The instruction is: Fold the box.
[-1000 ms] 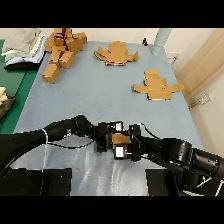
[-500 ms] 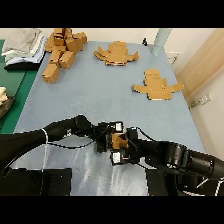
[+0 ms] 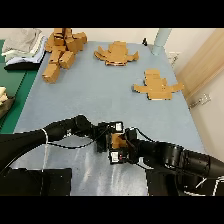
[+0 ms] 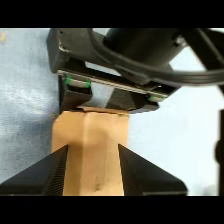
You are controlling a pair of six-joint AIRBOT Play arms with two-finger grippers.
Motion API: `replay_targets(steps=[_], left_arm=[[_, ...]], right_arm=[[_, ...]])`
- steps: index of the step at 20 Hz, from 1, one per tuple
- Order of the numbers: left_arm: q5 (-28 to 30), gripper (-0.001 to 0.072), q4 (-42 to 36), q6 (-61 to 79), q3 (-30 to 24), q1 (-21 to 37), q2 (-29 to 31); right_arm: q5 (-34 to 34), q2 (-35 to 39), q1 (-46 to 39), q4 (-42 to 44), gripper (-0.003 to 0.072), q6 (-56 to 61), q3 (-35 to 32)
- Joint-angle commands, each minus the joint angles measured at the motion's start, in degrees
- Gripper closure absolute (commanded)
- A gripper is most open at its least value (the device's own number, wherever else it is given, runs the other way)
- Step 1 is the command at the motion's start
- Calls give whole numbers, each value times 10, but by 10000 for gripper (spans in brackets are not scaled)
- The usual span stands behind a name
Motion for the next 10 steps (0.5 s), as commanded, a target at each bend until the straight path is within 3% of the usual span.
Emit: replay_targets(steps=[1, 10], left_arm=[[0, 188, 0, 0, 0, 0, 0], [0, 188, 0, 0, 0, 0, 0]], right_arm=[[-8, -1, 20, -19, 211, 44, -6], [-5, -10, 29, -146, 210, 114, -12]])
